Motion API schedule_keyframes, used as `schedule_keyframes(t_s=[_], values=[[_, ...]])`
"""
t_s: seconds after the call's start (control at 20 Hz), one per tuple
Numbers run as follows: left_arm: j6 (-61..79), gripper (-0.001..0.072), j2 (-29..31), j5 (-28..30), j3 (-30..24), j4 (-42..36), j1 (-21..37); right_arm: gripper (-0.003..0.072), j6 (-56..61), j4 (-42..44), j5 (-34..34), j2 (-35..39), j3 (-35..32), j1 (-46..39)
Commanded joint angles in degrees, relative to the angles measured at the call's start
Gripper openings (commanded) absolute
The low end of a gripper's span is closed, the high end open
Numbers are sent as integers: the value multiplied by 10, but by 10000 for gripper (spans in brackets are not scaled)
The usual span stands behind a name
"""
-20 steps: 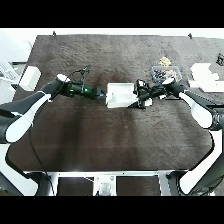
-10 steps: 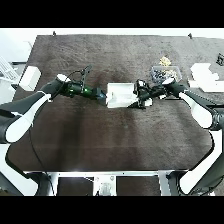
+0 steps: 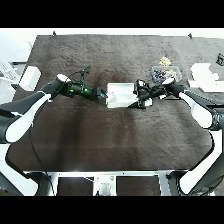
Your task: Fold the box and place the chain.
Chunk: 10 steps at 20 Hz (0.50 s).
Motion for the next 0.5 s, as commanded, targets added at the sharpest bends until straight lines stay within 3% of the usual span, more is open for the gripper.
schedule_keyframes(t_s=[0.0,0.45], values=[[-43,349,0,-4,0,-2,-4,592,0,0,0,0,0,0],[-234,349,4,14,2,53,-25,591,0,0,0,0,0,0]])
